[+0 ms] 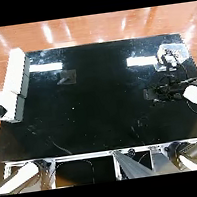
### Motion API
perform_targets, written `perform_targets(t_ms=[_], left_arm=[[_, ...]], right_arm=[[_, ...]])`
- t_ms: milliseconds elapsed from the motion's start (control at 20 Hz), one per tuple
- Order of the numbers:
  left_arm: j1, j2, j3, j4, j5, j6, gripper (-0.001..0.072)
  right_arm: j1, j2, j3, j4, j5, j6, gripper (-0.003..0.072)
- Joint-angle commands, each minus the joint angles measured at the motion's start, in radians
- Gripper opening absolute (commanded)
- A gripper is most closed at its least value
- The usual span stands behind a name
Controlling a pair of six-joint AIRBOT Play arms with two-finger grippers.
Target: Fold the box and place the chain.
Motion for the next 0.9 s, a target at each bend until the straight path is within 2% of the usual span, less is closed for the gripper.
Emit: perform_targets(t_ms=[0,200,350,400,450,500,550,600,650,750,850], left_arm=[[0.000,0.001,0.006,-0.002,0.008,0.000,0.0645],[0.000,0.014,0.068,-0.065,0.013,-0.001,0.0643],[-0.007,0.060,0.145,-0.248,0.006,-0.079,0.0633],[-0.029,0.065,0.161,-0.310,0.014,-0.117,0.0616],[-0.075,0.066,0.179,-0.359,0.037,-0.151,0.0521],[-0.143,0.066,0.192,-0.404,0.075,-0.180,0.0354],[-0.224,0.068,0.196,-0.443,0.114,-0.182,0.0139],[-0.333,0.070,0.196,-0.454,0.138,-0.182,0.0018],[-0.448,0.070,0.196,-0.449,0.148,-0.188,0.0017],[-0.702,0.069,0.190,-0.400,0.106,-0.269,0.0017],[-0.919,0.069,0.189,-0.252,0.058,-0.385,0.0018]], right_arm=[[0.000,0.000,0.000,0.000,0.000,0.000,0.0030],[0.000,0.000,0.000,0.001,0.001,0.000,0.0030],[0.000,0.000,0.009,0.000,-0.006,-0.005,0.0030],[0.000,-0.001,0.031,0.000,-0.006,-0.012,0.0029],[0.000,-0.003,0.069,-0.004,-0.006,-0.032,0.0030],[0.000,-0.010,0.118,-0.018,-0.003,-0.050,0.0030],[0.000,-0.033,0.185,-0.040,0.006,-0.061,0.0030],[0.000,-0.071,0.263,-0.068,0.029,-0.084,0.0030],[0.000,-0.117,0.339,-0.101,0.060,-0.100,0.0030],[0.000,-0.225,0.463,-0.147,0.114,-0.126,0.0030],[-0.001,-0.296,0.481,-0.159,0.099,-0.125,0.0029]])
